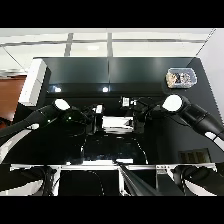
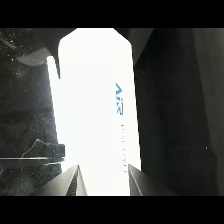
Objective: Fold the box and place the chain.
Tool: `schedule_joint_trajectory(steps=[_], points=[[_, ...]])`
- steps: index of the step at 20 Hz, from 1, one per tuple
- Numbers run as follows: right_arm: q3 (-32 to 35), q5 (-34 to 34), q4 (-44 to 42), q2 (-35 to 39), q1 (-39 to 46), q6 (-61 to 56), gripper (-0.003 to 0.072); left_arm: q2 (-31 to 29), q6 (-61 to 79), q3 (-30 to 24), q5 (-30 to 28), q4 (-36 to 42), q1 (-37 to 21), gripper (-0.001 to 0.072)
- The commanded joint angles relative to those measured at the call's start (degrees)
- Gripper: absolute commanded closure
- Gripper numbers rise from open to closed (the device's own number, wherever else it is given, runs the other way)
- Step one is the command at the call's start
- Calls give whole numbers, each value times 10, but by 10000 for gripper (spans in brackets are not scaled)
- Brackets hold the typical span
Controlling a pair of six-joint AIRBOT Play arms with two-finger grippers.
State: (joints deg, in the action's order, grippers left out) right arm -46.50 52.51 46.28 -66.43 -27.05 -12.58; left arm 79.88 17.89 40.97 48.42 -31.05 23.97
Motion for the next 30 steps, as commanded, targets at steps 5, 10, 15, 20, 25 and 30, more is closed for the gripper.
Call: schedule_joint_trajectory(steps=[5, 10, 15, 20, 25, 30], points=[[0, 9, -1, -15, -3, -5, 467, 0, 0, 0, 0, 0, 0, 288], [0, 15, -1, -15, -3, -5, 467, 0, 0, 0, 0, 0, 0, 288], [4, 17, -1, -15, -3, -5, 558, 0, 0, 0, 0, 0, 0, 287], [4, 18, -1, -15, -3, -5, 542, 0, 0, 0, 0, 0, 0, 288], [4, 17, -1, -15, -3, -9, 420, 0, 0, 0, 0, 0, 0, 288], [10, 17, 3, -20, -3, -9, 421, 0, 0, 0, 0, 0, 0, 288]])
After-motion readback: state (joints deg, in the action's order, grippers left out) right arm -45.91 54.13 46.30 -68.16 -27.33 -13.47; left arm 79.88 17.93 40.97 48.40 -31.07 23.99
